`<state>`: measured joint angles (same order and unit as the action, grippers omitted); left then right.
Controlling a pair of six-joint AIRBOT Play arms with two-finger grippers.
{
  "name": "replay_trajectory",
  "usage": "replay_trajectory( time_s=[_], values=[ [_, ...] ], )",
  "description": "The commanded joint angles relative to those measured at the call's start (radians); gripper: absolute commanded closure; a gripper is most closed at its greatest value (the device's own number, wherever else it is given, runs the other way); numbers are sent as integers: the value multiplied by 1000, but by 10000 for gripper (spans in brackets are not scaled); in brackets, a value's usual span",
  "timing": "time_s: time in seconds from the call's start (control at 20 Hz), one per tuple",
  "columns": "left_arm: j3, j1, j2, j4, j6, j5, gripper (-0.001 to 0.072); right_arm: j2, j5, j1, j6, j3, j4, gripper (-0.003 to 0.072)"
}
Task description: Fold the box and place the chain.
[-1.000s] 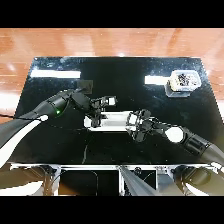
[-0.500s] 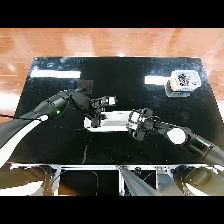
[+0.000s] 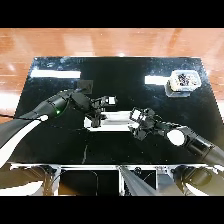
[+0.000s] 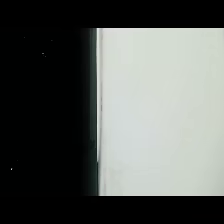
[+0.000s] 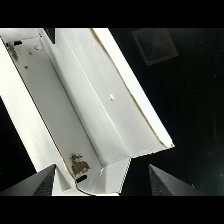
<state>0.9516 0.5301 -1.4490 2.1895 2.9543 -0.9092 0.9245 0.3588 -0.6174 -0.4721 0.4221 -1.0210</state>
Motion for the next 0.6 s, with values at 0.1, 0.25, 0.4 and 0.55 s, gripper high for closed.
replay_trajectory(
  time_s=[0.1, 0.25, 0.4, 0.55],
  values=[
    [0, 0, 1, -1, 0, 0, 690, 8, 45, 3, 1, 25, -2, -34],
    [0, 0, 1, -1, -1, 0, 690, 27, 97, 51, 9, 45, 0, -34],
    [0, 0, 1, -1, -1, 0, 690, 53, 148, 120, 165, 64, 114, -34],
    [0, 0, 1, 0, -1, 0, 690, 105, 222, 179, 366, 92, 277, -34]
  ],
)
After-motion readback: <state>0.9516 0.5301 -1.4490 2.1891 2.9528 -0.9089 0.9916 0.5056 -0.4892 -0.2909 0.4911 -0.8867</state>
